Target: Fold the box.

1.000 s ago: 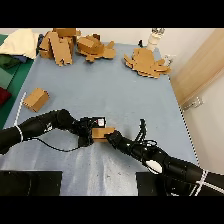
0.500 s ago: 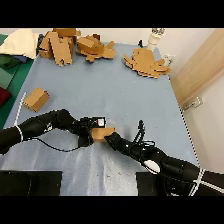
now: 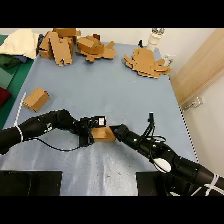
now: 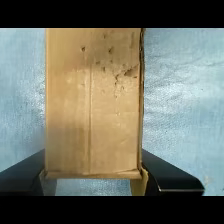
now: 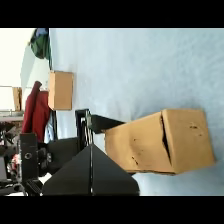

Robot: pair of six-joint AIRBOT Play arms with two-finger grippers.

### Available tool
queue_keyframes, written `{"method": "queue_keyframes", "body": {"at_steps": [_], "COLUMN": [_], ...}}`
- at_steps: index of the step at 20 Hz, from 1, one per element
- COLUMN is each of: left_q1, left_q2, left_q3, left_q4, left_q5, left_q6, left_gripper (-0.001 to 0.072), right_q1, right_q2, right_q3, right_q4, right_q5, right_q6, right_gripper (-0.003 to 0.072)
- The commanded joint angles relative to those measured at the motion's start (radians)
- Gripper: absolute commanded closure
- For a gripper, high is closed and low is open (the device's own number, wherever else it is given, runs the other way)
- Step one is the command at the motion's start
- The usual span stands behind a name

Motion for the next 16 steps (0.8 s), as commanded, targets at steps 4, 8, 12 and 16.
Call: {"method": "queue_keyframes", "body": {"at_steps": [4,8,12,16], "left_q1": [0.013,0.148,0.343,0.536], "left_q2": [0.100,0.106,0.054,-0.094], "left_q3": [0.097,0.210,0.292,0.406], "left_q4": [0.335,0.495,0.493,0.493], "left_q5": [-0.031,-0.063,0.003,0.016], "left_q6": [-0.507,-0.755,-0.807,-0.819], "left_gripper": [0.0193,0.0193,0.0193,0.0193], "right_q1": [-0.123,-0.149,-0.159,-0.159], "right_q2": [0.061,0.062,0.062,0.062], "right_q3": [0.000,0.000,0.000,0.000], "right_q4": [-0.030,-0.060,-0.080,-0.080], "right_q5": [0.027,0.053,0.081,0.082], "right_q6": [-0.037,-0.037,-0.037,-0.038], "right_gripper": [0.0680,0.0680,0.0680,0.0679]}}
